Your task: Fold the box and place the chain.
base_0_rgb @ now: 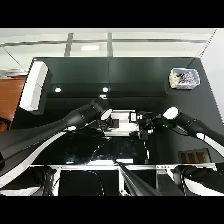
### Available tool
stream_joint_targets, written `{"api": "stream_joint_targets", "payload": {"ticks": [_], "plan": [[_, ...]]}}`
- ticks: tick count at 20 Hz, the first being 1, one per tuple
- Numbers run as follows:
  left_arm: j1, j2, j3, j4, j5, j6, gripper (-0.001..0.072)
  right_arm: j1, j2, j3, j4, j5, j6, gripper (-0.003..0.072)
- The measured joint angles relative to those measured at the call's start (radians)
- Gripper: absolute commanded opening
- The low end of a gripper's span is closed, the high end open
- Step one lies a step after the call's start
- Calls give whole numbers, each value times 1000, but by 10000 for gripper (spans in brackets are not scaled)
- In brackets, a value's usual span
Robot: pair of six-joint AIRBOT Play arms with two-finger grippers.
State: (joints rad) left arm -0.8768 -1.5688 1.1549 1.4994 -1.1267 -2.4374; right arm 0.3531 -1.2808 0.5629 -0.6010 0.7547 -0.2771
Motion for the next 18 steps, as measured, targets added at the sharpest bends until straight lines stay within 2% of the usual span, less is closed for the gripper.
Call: {"api": "stream_joint_targets", "payload": {"ticks": [1, 6, 7, 8, 9, 18], "plan": [[0, 0, 3, -2, 4, 0, 500, 0, 0, 0, 0, 0, 0, 229], [1, 0, 11, 8, -13, 3, 501, 0, 0, 0, 0, 0, 0, 229], [1, 0, 12, 10, -14, 3, 456, 0, 0, 0, 0, 0, 0, 229], [1, 0, 13, 11, -15, 2, 223, 0, 0, 0, 0, 0, 0, 229], [1, 0, 13, 12, -16, 3, 35, 0, 0, 0, 0, 0, 0, 228], [4, -1, 13, 14, -24, 7, 25, -1, 0, 0, 0, 1, 0, 229]]}}
